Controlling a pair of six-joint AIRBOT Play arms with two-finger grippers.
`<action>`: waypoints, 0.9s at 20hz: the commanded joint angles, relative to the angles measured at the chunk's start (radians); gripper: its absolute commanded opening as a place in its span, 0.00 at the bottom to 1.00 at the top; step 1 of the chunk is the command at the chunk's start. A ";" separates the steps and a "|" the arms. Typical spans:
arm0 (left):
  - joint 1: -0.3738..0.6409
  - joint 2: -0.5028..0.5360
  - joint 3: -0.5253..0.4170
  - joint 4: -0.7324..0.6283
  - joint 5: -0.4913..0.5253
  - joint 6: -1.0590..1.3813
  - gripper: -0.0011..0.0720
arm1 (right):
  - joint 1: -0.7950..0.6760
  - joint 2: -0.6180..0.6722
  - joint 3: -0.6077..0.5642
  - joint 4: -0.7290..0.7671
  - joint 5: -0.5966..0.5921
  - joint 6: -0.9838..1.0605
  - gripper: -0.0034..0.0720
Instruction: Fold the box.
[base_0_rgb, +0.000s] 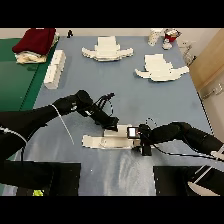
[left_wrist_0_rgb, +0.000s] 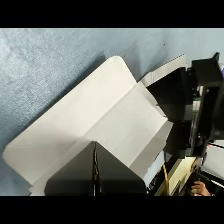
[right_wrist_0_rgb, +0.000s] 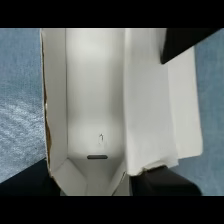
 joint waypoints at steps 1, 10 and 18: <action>0.001 -0.028 0.000 0.005 -0.006 0.003 0.03 | 0.001 0.000 0.000 0.000 -0.002 0.000 0.72; 0.019 0.097 0.058 0.019 0.019 0.138 0.03 | 0.001 0.000 0.000 0.000 -0.003 0.000 0.72; 0.010 0.417 0.033 0.193 0.019 0.220 0.03 | 0.001 0.000 0.000 0.000 -0.003 0.000 0.72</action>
